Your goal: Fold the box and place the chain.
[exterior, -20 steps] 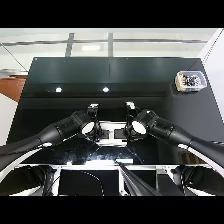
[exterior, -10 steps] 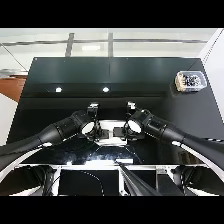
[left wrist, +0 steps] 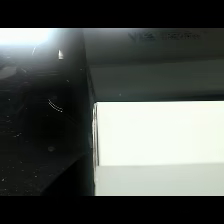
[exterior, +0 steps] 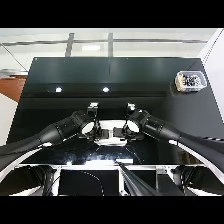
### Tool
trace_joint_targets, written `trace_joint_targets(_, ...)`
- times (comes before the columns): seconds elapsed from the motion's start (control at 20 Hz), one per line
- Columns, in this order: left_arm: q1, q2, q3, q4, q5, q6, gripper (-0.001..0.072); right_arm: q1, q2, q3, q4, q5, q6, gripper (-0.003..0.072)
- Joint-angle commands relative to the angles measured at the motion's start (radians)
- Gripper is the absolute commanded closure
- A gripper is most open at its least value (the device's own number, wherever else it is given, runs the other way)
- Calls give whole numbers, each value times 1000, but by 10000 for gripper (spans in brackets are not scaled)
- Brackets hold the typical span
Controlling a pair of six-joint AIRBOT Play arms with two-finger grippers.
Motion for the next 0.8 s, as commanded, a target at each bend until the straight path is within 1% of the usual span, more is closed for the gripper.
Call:
trace_joint_targets(0.0,1,0,1,0,0,1,677,0,-6,0,23,-37,0,544)
trace_joint_targets(0.1,1,0,1,-1,-1,1,677,0,-6,1,22,-43,-1,597)
trace_joint_targets(0.15,1,0,1,0,-2,1,677,0,-6,0,21,-42,-4,643)
trace_joint_targets(0.5,1,0,1,0,-2,1,677,5,-6,1,13,-38,-5,643)
trace_joint_targets(0.6,1,0,1,0,-2,1,677,5,-5,1,10,-39,-5,616)
trace_joint_targets(0.65,1,0,1,-1,-2,1,677,5,-5,1,10,-39,-5,574)
trace_joint_targets(0.7,1,0,1,-1,-2,1,677,5,-5,1,10,-39,-5,515)
trace_joint_targets(0.75,1,0,1,0,-2,1,677,5,-4,1,10,-38,-5,515)
